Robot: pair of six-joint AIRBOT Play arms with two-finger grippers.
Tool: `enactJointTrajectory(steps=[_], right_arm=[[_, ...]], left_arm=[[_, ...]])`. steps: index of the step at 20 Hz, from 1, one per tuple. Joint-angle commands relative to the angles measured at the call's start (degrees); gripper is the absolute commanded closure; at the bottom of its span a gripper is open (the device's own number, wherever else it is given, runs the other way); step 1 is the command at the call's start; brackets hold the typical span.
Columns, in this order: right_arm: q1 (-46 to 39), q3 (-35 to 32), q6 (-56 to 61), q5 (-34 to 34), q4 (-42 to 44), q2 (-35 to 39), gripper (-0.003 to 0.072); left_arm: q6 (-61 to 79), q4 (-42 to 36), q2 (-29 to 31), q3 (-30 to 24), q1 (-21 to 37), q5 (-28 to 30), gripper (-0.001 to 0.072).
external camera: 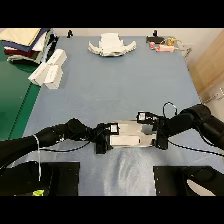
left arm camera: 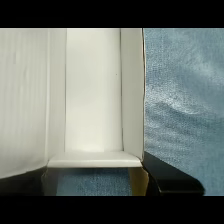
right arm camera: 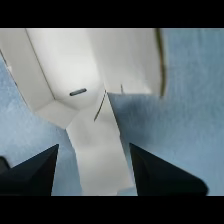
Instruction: Fold the box.
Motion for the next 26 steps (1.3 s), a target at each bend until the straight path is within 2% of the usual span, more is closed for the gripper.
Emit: enactJointTrajectory(steps=[1, 2, 3, 4, 5, 6, 7, 11, 12, 13, 16, 20, 26], right_arm=[[0.0, 0.7, 16.7, -11.1, -2.4, 4.5, -0.0019], [0.0, 1.0, 24.7, -13.1, 0.8, 5.6, -0.0017], [0.0, 1.3, 32.2, -14.6, 4.8, 6.4, 0.0069], [0.0, 1.4, 36.9, -15.6, 10.3, 6.9, 0.025], [0.0, 1.4, 37.2, -15.4, 16.2, 7.1, 0.033], [0.1, 1.4, 37.7, -13.9, 22.3, 6.9, 0.0476], [0.6, 1.4, 37.7, -10.6, 26.3, 6.7, 0.0586], [2.7, 1.4, 39.6, 10.9, 29.0, 2.9, 0.063], [2.7, 1.8, 40.2, 14.7, 29.2, 0.8, 0.0673], [2.7, 2.5, 40.2, 16.8, 29.2, -1.3, 0.0674], [2.5, 5.2, 40.0, 20.1, 27.8, -8.2, 0.0681], [2.6, 5.7, 38.8, 20.6, 25.3, -16.6, 0.0681], [2.7, 5.5, 36.4, 19.5, 25.3, -20.8, 0.0681]], left_arm=[[0.0, 0.0, 0.0, 0.0, 0.0, -0.1, 0.0322], [0.0, 0.0, 0.0, 0.0, 0.0, -0.1, 0.0321], [0.0, 0.0, 0.0, 0.0, 0.0, -0.1, 0.0322], [0.0, 0.0, 0.0, 0.0, 0.0, -0.1, 0.0322], [0.0, 0.0, 0.0, 0.0, 0.0, -0.1, 0.0322], [0.0, 0.0, 0.0, 0.0, 0.0, -0.1, 0.0322], [0.0, 0.0, 0.0, 0.0, 0.0, -0.1, 0.0321], [0.0, 0.0, 0.0, 0.0, 0.0, -0.1, 0.0321], [0.0, 0.0, 0.0, 0.0, 0.0, -0.1, 0.0321], [0.0, 0.0, 0.0, 0.0, 0.0, -0.1, 0.0321], [0.0, 0.0, 0.0, 0.0, 0.0, -0.1, 0.0322], [0.0, 0.0, 0.0, 0.0, 0.0, -0.1, 0.0322], [0.0, 0.0, 0.0, 0.0, 0.0, -0.1, 0.0321]])
